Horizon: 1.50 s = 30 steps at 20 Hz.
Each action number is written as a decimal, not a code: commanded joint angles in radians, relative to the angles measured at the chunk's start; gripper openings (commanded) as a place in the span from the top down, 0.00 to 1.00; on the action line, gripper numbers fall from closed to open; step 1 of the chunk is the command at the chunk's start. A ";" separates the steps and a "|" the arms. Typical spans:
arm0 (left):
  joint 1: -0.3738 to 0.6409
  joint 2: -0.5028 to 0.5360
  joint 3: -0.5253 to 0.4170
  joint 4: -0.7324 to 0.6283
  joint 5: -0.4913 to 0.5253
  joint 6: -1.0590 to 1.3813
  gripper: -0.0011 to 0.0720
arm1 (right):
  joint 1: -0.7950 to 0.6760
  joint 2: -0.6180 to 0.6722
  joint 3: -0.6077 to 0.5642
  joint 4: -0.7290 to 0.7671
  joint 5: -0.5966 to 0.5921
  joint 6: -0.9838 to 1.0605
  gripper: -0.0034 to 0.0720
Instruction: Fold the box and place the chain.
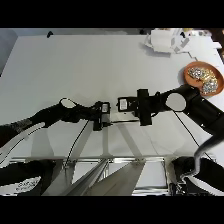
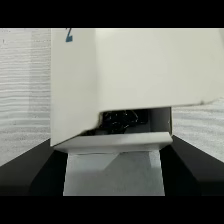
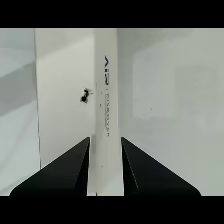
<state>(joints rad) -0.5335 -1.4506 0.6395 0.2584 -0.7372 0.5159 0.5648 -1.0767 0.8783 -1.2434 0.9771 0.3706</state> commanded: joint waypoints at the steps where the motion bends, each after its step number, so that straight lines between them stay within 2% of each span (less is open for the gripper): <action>1: 0.000 0.001 0.000 0.000 0.000 0.000 0.83 | -0.051 -0.033 0.000 0.125 0.035 -0.069 0.65; 10: 0.000 0.001 0.000 0.000 0.000 0.000 0.83 | -0.052 -0.127 0.000 0.150 0.021 -0.092 0.66; 16: 0.000 0.001 0.000 0.000 0.000 0.000 0.83 | -0.047 -0.119 0.000 0.223 0.084 -0.121 0.66; 21: 0.000 0.001 0.000 0.000 0.000 0.000 0.83 | -0.047 -0.119 0.000 0.219 0.101 -0.117 0.66; 25: 0.000 0.001 0.000 0.000 0.000 0.000 0.83 | -0.047 -0.119 -0.005 0.151 0.045 -0.088 0.66; 30: 0.000 0.001 0.000 0.000 0.000 0.000 0.83 | -0.046 -0.119 -0.033 0.144 0.042 -0.084 0.66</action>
